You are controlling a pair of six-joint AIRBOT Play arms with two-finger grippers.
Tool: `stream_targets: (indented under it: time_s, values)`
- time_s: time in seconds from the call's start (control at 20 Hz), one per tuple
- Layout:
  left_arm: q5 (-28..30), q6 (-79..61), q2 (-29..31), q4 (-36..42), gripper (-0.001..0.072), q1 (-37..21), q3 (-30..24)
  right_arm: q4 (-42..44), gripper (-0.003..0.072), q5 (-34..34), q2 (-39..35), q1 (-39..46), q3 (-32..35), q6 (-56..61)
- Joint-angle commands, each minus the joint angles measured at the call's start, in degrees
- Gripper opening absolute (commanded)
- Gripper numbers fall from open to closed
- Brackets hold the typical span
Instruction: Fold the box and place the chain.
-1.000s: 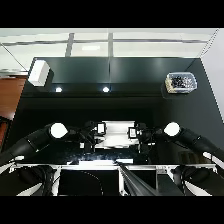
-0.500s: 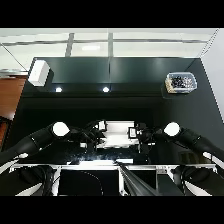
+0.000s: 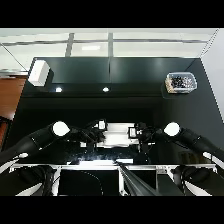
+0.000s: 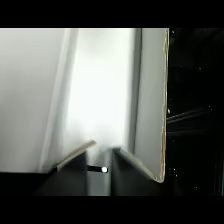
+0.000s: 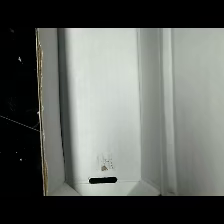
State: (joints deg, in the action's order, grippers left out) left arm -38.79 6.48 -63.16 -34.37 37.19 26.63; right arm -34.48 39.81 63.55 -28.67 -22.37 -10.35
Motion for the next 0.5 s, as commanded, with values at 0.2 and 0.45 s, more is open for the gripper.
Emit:
stream_targets:
  time_s: [0.2,0.45]
  values:
    - [-10.1,39.0,10.4,-19.3,0.003,-16.0,3.5,0.0,0.0421,0.0,0.0,0.0,0.0,0.0]
    - [-21.5,62.1,12.3,-21.4,0.003,-42.3,2.4,0.0,0.0421,0.0,0.0,0.0,0.0,0.1]
